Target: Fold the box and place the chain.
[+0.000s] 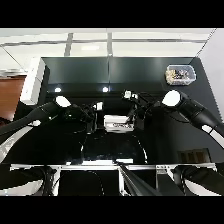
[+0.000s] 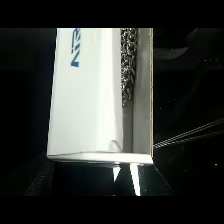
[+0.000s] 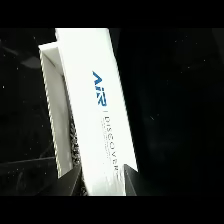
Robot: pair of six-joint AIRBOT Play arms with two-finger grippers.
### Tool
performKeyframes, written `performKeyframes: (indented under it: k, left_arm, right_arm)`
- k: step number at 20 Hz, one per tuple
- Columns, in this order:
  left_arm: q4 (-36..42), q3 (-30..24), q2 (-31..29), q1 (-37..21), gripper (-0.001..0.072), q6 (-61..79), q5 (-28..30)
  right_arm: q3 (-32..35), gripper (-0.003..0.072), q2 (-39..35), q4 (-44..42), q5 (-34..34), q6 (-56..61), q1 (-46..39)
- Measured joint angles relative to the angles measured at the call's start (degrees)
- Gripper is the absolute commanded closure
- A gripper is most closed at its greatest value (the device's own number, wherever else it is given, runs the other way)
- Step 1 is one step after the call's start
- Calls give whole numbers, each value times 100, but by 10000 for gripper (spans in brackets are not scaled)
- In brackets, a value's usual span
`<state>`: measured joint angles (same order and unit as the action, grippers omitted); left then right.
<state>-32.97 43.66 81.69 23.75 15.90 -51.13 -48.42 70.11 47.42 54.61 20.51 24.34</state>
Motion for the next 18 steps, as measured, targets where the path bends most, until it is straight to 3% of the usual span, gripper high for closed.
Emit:
performKeyframes:
  k: [9,10,11,18]
  left_arm:
    - [-11,0,0,2,245,4,-28]
    - [-13,0,0,2,245,4,-31]
    - [-13,0,0,2,245,4,-31]
    - [-9,0,0,2,245,2,-24]
  right_arm:
    - [-4,392,0,98,205,160,59]
    - [-4,379,0,101,236,164,59]
    - [-4,308,0,103,258,173,59]
    - [-4,303,0,278,343,179,63]
